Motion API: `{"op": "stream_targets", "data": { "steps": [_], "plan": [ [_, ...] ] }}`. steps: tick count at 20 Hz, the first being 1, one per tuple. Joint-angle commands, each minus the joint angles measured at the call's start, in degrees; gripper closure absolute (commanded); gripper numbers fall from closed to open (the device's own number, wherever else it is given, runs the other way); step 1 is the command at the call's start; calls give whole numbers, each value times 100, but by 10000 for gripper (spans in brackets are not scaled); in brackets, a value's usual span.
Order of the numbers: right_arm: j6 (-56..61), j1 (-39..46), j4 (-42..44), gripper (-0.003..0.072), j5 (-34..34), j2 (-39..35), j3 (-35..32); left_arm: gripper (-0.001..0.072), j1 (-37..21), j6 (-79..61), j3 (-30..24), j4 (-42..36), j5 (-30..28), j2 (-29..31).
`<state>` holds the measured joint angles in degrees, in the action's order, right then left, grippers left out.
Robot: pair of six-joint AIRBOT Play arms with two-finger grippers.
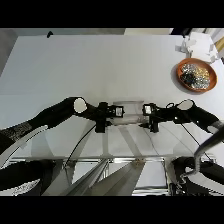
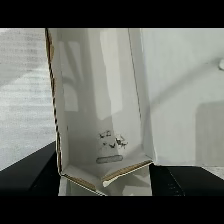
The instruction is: Fold the box and place the chain.
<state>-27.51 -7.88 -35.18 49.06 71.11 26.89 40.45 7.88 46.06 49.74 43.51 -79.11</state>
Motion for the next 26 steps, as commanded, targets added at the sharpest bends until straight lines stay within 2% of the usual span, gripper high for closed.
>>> {"op": "stream_targets", "data": {
  "steps": [1,14,17,26],
  "plan": [
    [2,-2,2,274,0,-2,0,461,2,2,-2,-4,-7,-4],
    [2,-2,2,274,-2,-4,0,466,39,4,-2,-129,-245,-4],
    [2,-2,2,274,0,-4,0,584,127,4,-2,-131,-328,-7],
    [2,-2,2,274,0,-4,0,582,323,28,-2,-317,-573,-192]
  ]
}}
